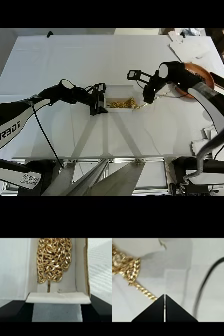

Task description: Fold the box and place the chain.

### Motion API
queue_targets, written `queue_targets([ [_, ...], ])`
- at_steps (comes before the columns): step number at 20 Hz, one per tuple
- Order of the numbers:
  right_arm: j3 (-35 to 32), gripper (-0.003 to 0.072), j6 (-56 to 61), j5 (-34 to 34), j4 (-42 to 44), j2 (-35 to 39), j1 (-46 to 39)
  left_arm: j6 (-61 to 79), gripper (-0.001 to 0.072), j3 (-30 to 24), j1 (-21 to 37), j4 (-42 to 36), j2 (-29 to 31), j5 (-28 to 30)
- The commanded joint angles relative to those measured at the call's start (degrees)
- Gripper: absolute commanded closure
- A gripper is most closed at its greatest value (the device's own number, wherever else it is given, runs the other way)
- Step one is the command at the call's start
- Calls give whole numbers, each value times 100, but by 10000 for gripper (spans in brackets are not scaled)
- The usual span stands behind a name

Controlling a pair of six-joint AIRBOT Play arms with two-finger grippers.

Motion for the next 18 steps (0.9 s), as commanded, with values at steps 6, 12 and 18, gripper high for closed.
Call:
queue_targets([
  [6,11,676,407,-201,-39,1220,20,0,455,0,2,2,0,2],
  [12,9,481,393,273,-13,1375,20,0,455,0,0,2,0,2],
  [18,4,344,310,374,-13,1209,20,0,455,0,2,2,0,2],
])
